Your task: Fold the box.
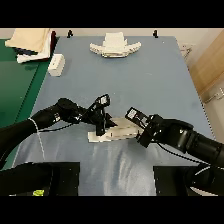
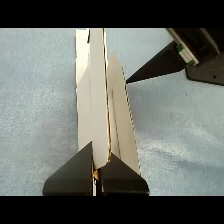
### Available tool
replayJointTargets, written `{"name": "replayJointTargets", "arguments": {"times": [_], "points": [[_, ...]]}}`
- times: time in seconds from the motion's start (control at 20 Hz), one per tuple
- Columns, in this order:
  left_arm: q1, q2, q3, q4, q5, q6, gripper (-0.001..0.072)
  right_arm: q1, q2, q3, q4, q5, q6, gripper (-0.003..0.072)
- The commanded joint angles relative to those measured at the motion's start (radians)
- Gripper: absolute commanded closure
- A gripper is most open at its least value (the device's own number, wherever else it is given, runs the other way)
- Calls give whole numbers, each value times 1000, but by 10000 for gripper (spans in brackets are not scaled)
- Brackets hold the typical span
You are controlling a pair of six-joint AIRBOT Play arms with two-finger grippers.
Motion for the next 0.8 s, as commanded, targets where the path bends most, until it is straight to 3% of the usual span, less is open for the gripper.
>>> {"name": "replayJointTargets", "arguments": {"times": [0.0,0.15,0.25,0.55,0.75], "points": [[0,1,-1,0,-1,0,694,-192,1,1,359,-60,-493,-32],[0,1,-1,0,-1,0,694,-381,0,1,689,-57,-917,-32],[0,1,-1,0,0,0,694,-476,-16,1,831,-43,-1092,-33],[0,1,-1,0,0,0,694,-531,-154,1,974,7,-1257,-32],[0,1,-1,0,-1,0,694,-534,-185,0,991,62,-1260,-32]]}}
